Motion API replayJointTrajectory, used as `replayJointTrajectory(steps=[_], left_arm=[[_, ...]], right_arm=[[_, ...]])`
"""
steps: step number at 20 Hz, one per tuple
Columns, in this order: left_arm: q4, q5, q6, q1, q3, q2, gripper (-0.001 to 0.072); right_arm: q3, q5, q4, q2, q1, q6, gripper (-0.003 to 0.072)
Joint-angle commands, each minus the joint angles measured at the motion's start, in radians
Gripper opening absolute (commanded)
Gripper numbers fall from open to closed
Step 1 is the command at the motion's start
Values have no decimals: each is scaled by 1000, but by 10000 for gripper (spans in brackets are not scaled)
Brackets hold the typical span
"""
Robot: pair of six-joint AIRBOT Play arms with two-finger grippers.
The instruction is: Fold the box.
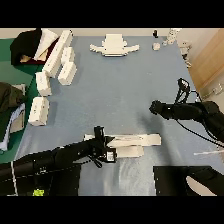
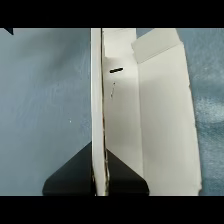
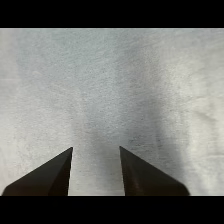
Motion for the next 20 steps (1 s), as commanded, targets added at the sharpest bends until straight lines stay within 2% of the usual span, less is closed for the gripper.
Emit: replayJointTrajectory(steps=[1, 4, 6, 10, 12, 15, 20], left_arm=[[-2, -40, -46, -3, 2, -58, 13], [-3, -76, -47, 20, 47, -48, 13], [-2, -156, -46, 82, 86, -32, 13], [46, -514, -46, 308, 169, -20, 13], [73, -621, -46, 393, 206, -30, 13], [73, -708, -45, 445, 247, -60, 14], [72, -740, -43, 444, 250, -117, 14]], right_arm=[[1, 0, 5, 0, 1, 0, 464], [1, 0, 4, 0, 1, 0, 464], [1, 0, 3, 0, 1, -1, 464], [1, 1, 5, 0, 1, 0, 463], [1, 1, 4, 0, 1, 0, 463], [1, 1, 4, 0, 1, 0, 464], [1, 2, 4, 0, 1, 0, 463]])
